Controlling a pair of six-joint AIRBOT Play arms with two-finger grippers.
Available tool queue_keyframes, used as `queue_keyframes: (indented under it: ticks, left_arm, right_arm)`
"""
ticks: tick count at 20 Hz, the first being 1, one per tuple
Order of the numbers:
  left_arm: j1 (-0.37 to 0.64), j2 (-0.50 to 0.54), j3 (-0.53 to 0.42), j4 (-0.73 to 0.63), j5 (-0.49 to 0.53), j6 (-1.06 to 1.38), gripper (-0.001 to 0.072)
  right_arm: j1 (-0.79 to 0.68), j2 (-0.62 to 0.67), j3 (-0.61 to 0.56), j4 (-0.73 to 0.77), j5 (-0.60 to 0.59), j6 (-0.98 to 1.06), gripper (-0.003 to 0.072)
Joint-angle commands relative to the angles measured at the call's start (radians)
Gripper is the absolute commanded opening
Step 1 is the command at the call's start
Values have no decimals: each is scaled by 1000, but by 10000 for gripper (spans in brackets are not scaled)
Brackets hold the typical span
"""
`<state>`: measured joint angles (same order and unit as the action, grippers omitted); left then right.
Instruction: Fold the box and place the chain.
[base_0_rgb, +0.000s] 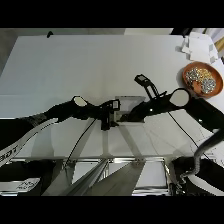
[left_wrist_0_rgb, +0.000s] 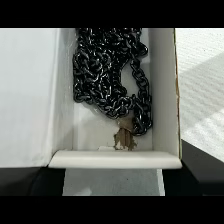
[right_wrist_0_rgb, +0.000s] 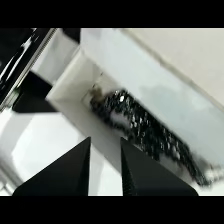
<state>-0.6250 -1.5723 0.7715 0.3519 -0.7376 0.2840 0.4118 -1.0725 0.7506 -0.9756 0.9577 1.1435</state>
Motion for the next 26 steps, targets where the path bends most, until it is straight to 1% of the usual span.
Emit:
queue_keyframes:
  ticks: [1,4,5,7,8,11,17,26]
  left_arm:
    - [0,0,0,0,-3,0,321]
    - [0,0,0,0,-3,0,321]
    - [0,0,0,0,-3,0,321]
    - [0,0,0,0,-3,0,321]
    - [0,0,0,0,-3,0,321]
    - [0,0,0,0,-3,0,321]
    - [0,0,0,0,-3,0,321]
    - [0,0,0,0,-3,0,321]
  right_arm:
    - [-80,103,3,-117,61,140,180]
    - [-202,165,3,-307,84,268,186]
    - [-245,165,3,-372,82,306,217]
    - [-323,152,3,-438,68,353,283]
    - [-358,140,3,-439,64,353,299]
    - [-435,69,3,-441,13,377,300]
    - [-525,-118,3,-442,-121,433,300]
    - [-539,-238,3,-436,-331,483,299]
